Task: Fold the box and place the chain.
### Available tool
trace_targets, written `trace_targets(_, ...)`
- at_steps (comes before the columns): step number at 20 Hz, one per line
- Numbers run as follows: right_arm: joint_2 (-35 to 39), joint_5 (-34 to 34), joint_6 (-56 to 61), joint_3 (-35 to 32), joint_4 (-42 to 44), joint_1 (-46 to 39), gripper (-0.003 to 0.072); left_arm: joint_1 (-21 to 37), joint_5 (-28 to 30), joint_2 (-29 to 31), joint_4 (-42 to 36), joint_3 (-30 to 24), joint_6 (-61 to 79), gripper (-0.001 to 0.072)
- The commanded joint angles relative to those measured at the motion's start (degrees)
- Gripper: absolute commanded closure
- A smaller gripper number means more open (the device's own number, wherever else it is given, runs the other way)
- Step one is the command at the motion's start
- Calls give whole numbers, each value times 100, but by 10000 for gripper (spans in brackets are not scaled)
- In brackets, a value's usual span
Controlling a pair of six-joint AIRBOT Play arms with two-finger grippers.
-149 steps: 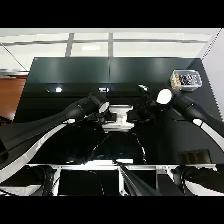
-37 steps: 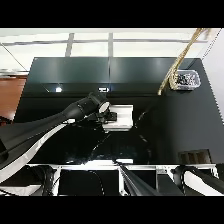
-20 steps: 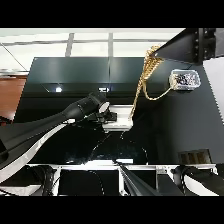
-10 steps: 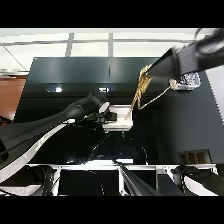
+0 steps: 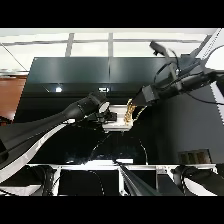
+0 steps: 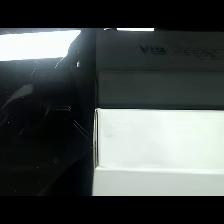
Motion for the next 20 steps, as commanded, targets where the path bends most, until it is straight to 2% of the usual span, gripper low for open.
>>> trace_targets(1,2,-251,-26,-516,-31,107,679,2,-2,0,2,2,2,679)
trace_targets(8,-9,-1633,-22,-1325,-118,518,673,2,-4,0,2,2,0,679)
trace_targets(13,-11,-1703,306,-1373,-942,516,672,2,-9,0,2,2,0,679)
trace_targets(17,-11,-1703,319,-1373,-994,518,668,2,-9,0,2,2,0,679)
trace_targets(18,-11,-1694,321,-1373,-994,516,572,2,-9,0,2,2,2,679)
trace_targets(19,-9,-1620,321,-1364,-990,479,344,2,-9,0,2,2,0,678)
trace_targets(20,-2,-1440,317,-1331,-992,376,308,2,-9,0,2,2,0,679)
